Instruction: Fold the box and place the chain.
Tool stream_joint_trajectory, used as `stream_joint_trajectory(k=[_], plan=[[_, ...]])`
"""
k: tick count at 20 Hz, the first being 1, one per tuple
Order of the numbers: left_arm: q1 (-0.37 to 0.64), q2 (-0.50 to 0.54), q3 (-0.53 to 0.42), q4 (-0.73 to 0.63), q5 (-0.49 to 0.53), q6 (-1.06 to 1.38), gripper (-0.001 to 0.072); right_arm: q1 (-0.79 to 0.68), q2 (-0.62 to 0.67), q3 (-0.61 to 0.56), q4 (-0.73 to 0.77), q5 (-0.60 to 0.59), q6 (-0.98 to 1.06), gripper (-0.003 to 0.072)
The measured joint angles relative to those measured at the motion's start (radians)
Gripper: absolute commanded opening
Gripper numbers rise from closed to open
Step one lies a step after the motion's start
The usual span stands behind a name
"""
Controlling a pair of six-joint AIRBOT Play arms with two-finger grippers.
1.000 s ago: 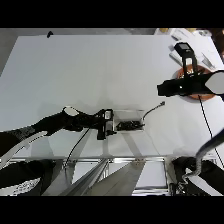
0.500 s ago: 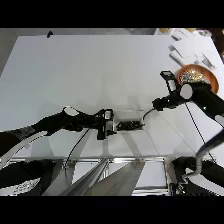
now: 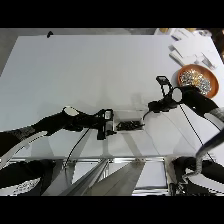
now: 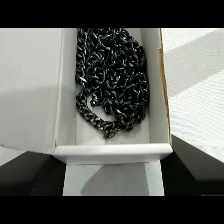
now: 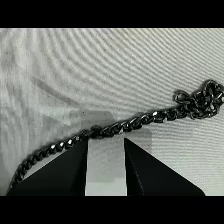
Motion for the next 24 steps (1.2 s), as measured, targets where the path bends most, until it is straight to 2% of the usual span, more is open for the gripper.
stream_joint_trajectory(k=[4,5,6,12,20,24], plan=[[0.000,0.000,0.000,0.000,0.000,0.000,0.0070,0.000,-0.005,0.000,-0.001,-0.011,0.006,0.0181],[0.000,0.000,0.000,0.000,0.000,0.000,0.0070,0.000,-0.005,0.000,-0.001,-0.013,0.007,0.0113],[0.000,0.000,0.000,0.000,0.000,0.000,0.0070,0.001,-0.006,-0.001,-0.002,-0.017,0.010,0.0016],[0.000,0.000,0.000,0.000,0.000,0.000,0.0070,0.001,0.000,-0.001,-0.006,-0.001,0.009,0.0013],[0.000,0.000,0.000,0.000,0.000,0.000,0.0070,0.001,0.137,-0.001,0.001,0.025,-0.029,0.0012],[0.000,0.000,0.000,0.000,0.000,0.000,0.0070,0.020,0.194,-0.001,0.029,0.089,-0.060,0.0012]])
